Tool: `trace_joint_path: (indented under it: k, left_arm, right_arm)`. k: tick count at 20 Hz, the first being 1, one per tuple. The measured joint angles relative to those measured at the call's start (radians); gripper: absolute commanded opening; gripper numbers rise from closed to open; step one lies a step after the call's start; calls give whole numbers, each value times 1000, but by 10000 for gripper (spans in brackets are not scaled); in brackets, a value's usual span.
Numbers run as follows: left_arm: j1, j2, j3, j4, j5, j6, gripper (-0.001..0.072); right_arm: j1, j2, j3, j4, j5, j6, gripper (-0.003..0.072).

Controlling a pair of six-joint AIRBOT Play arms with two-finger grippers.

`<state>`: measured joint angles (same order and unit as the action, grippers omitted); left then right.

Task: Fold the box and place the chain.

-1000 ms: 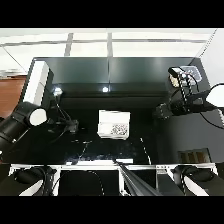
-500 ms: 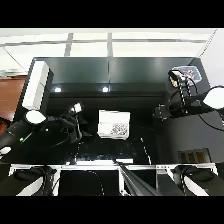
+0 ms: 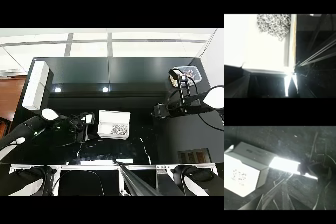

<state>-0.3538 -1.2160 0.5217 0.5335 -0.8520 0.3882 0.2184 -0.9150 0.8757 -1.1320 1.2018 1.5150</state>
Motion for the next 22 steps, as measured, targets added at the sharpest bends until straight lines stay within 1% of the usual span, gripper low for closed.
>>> trace_joint_path:
  k: [9,10,11,12,13,14,15,16,19,21,22]
  left_arm:
    - [-32,-40,29,-18,19,8,712]
    - [-36,-41,30,-18,24,8,667]
    - [-42,-42,31,-19,26,8,516]
    - [-49,-42,31,-19,27,9,385]
    - [-54,-42,31,-20,32,7,380]
    - [-59,-42,31,-21,36,5,380]
    - [-63,-42,31,-22,40,5,380]
    - [-65,-42,31,-22,42,5,380]
    - [-69,-42,31,-22,50,4,380]
    - [-71,-42,31,-21,52,4,380]
    - [-71,-42,31,-21,53,4,380]
  right_arm:
    - [0,0,0,6,-15,0,368]
    - [0,0,0,7,-21,0,368]
    - [1,0,0,8,-26,0,368]
    - [4,-1,0,10,-32,0,368]
    - [10,-3,-4,11,-41,0,369]
    - [20,-5,-10,12,-52,0,453]
    - [35,-10,-19,15,-72,0,660]
    - [50,-16,-29,15,-103,0,682]
    - [99,-65,-47,37,-277,1,681]
    - [115,-125,-51,98,-414,2,681]
    - [121,-158,-53,132,-460,-15,680]
